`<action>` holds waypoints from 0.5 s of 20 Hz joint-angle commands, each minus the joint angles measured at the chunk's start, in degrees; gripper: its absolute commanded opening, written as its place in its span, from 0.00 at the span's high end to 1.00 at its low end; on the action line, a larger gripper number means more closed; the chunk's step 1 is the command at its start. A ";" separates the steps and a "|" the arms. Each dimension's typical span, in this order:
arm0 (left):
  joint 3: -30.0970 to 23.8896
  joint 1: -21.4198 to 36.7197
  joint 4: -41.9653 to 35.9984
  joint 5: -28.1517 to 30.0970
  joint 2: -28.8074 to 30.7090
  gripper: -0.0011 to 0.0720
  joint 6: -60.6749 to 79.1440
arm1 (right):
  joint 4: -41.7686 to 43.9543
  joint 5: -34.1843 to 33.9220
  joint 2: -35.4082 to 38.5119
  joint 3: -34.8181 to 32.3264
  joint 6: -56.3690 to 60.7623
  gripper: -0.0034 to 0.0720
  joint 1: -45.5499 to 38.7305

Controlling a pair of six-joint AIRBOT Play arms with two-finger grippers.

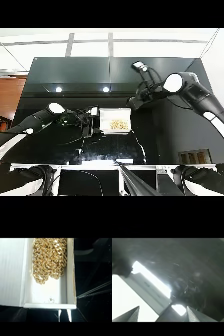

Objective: Fold the box and place the chain.

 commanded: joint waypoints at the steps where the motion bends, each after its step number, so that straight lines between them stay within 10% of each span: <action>1: 0.04 -0.02 0.20 -0.02 -0.04 0.42 0.09 | 4.66 5.97 -0.94 0.37 -20.63 0.01 0.81; 5: 0.02 -0.02 0.22 -0.13 -0.04 0.42 0.11 | 2.56 15.67 1.25 -0.15 -23.63 0.01 0.81; 10: 0.02 -0.02 0.24 -0.13 -0.04 0.43 0.11 | 8.59 8.50 1.22 -8.11 -33.16 0.01 3.82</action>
